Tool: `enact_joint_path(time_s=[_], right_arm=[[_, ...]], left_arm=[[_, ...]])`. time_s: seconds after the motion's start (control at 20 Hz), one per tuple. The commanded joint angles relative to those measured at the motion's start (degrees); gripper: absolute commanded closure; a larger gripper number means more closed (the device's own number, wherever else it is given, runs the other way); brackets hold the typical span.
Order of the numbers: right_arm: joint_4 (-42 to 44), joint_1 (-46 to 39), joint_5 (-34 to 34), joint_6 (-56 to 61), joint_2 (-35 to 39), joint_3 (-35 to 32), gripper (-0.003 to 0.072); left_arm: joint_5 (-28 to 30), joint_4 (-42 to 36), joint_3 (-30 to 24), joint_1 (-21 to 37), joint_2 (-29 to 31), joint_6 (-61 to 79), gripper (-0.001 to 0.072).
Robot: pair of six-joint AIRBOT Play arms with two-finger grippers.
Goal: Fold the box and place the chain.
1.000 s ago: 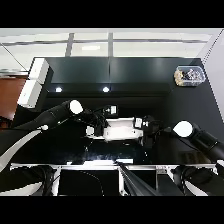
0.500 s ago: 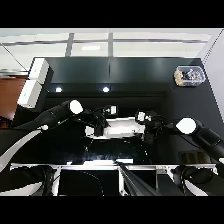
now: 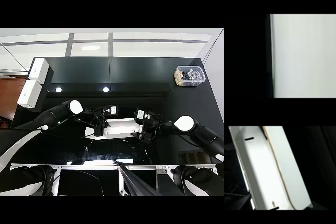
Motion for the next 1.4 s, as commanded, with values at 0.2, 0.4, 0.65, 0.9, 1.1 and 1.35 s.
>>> enact_joint_path(time_s=[0.2,0.4,0.65,0.9,1.1,1.35], right_arm=[[0.3,0.1,2.5,-11.6,-2.8,-1.8,-0.0033],[0.5,0.1,2.5,-16.1,-5.4,-1.9,-0.0033],[1.4,0.1,2.2,-17.0,-6.8,-1.9,-0.0032],[3.1,-0.4,1.1,-17.5,-8.0,-1.9,-0.0032],[3.0,-1.7,0.9,-17.7,-9.1,-1.9,-0.0032],[3.3,-1.7,0.7,-17.8,-10.4,-1.9,-0.0032]], left_arm=[[0.3,0.1,0.0,0.0,0.0,0.0,0.0679],[0.1,0.1,0.0,0.0,0.0,0.0,0.0679],[0.1,0.1,0.0,0.0,0.0,0.0,0.0679],[0.0,0.0,0.0,0.0,0.0,0.0,0.0679],[-0.2,0.0,0.0,0.0,0.0,0.0,0.0679],[-0.2,0.0,0.0,0.0,0.0,0.0,0.0679]])
